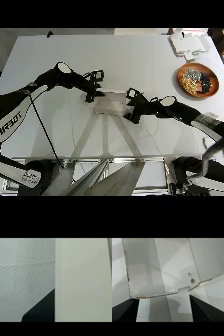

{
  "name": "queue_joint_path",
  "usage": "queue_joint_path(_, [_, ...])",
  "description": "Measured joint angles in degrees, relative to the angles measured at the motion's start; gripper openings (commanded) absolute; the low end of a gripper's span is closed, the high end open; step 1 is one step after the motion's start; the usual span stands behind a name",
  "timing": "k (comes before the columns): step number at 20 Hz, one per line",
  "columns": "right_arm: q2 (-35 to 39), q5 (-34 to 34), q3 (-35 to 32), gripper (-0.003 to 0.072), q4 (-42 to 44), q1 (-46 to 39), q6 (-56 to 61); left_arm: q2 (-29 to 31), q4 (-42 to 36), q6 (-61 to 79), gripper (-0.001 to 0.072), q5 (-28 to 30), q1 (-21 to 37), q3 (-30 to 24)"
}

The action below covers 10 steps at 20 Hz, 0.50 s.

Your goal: Fold the box and place the chain.

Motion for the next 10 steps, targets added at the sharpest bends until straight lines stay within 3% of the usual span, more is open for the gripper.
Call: queue_joint_path(10, [0.0, -0.1, 0.9, 0.0695, 3.0, -2.6, -2.6, 0.0, 0.0, -0.1, 0.0014, 0.0, 0.0, 0.0])
